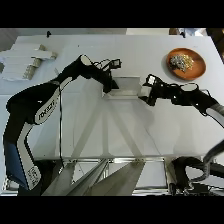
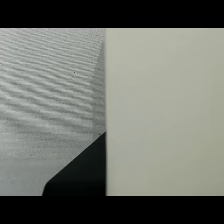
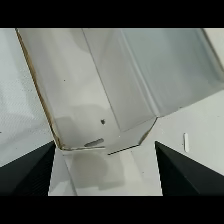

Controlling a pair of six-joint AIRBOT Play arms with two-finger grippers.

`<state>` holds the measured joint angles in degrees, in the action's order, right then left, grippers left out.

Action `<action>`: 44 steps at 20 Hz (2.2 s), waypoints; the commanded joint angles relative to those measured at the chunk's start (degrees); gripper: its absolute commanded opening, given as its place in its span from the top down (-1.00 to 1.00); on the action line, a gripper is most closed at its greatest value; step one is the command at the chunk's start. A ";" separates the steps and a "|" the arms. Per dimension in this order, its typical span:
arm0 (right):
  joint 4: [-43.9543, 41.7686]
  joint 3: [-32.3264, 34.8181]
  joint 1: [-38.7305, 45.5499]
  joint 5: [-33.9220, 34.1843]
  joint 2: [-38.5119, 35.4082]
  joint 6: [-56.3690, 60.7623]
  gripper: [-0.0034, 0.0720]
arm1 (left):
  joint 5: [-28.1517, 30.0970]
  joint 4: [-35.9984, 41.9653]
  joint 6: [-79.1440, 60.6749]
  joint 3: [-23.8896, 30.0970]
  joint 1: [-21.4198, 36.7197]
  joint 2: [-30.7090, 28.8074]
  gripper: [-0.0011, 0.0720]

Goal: Fold the box and place the chain.

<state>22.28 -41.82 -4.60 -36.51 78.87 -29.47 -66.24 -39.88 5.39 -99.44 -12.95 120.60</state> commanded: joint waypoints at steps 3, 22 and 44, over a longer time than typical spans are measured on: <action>1.40 -2.43 2.32 -2.78 2.14 1.11 -0.89 | 0.00 0.00 0.00 0.02 0.00 0.04 0.93; 4.09 -16.76 3.48 -22.56 19.54 5.01 -0.89 | 0.02 0.00 0.00 0.02 0.00 0.04 0.93; 10.19 -24.26 1.75 -26.67 25.18 11.34 -0.89 | 0.00 0.00 0.00 0.02 0.00 0.04 0.93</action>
<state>32.32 -66.04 -3.36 -63.37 103.96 -18.61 -66.32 -39.90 5.34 -99.44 -12.95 120.60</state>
